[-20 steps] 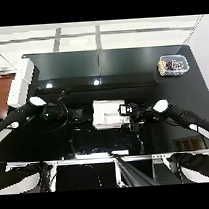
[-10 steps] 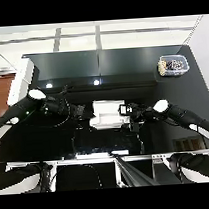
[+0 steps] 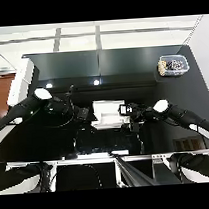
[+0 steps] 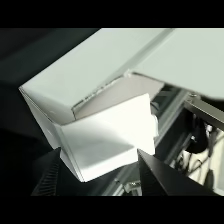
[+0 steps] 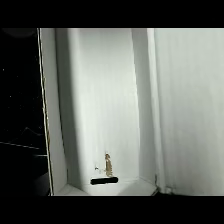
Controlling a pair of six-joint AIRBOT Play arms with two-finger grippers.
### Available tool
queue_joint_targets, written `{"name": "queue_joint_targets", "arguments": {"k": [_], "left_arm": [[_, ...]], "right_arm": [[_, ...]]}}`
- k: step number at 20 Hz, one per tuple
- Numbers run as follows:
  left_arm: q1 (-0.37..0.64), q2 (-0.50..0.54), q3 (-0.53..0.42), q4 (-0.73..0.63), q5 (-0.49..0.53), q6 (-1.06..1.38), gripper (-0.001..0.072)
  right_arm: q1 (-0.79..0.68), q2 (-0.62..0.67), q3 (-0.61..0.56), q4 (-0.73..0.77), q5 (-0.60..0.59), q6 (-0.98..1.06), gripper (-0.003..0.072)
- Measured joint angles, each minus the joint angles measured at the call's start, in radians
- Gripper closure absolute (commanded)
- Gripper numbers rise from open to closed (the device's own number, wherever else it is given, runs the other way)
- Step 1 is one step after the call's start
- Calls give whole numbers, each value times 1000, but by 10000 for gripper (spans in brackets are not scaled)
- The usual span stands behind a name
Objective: Fold the box and place the chain.
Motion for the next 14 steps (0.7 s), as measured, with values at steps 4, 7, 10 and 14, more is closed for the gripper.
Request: {"name": "queue_joint_targets", "arguments": {"k": [4,7,10,14], "left_arm": [[-87,1,55,96,79,-128,169],[-162,1,87,210,144,-300,170],[-235,1,101,356,201,-494,169],[-316,1,107,507,256,-672,170]], "right_arm": [[0,0,0,0,0,0,281],[0,0,0,0,0,0,281],[0,0,0,0,0,0,281],[0,0,0,0,0,0,281]]}}
